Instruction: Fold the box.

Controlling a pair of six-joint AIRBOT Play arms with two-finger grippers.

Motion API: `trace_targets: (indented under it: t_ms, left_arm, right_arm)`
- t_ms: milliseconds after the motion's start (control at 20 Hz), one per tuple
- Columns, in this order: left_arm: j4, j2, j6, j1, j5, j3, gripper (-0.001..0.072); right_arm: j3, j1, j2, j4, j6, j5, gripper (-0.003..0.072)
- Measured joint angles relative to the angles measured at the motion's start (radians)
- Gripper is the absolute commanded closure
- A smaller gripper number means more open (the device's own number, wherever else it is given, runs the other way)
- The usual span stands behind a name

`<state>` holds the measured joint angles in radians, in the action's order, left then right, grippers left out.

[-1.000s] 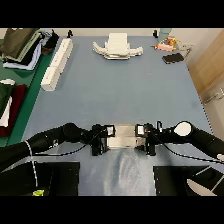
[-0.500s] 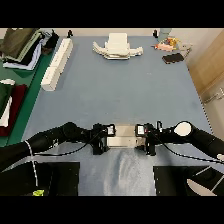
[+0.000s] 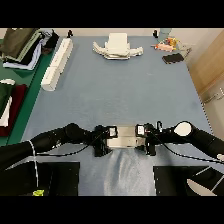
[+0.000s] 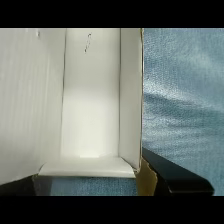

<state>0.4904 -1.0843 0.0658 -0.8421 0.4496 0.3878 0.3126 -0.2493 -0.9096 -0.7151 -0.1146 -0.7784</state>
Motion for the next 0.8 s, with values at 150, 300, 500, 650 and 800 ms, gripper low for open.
trace_targets:
  t_ms: [150, 300, 500, 650, 800]
  left_arm:
    - [0.001, -0.003, 0.0, 0.015, 0.008, 0.0, 0.0012]
    - [0.0, -0.005, -0.002, 0.038, 0.025, 0.0, 0.0012]
    - [0.003, 0.006, -0.006, 0.058, 0.043, -0.004, 0.0012]
    - [0.006, 0.016, -0.007, 0.071, 0.05, -0.006, 0.0012]
    - [0.007, 0.021, -0.006, 0.075, 0.049, -0.006, 0.0012]
  right_arm:
    - [0.0, 0.0, 0.0, 0.0, 0.0, 0.0, 0.0181]
    - [0.0, 0.0, 0.0, 0.0, 0.0, 0.0, 0.0181]
    - [0.0, 0.0, 0.0, 0.001, 0.0, 0.0, 0.0181]
    - [0.0, 0.0, 0.0, 0.001, 0.0, 0.0, 0.0181]
    - [0.0, 0.0, 0.0, 0.001, 0.0, 0.0, 0.0181]
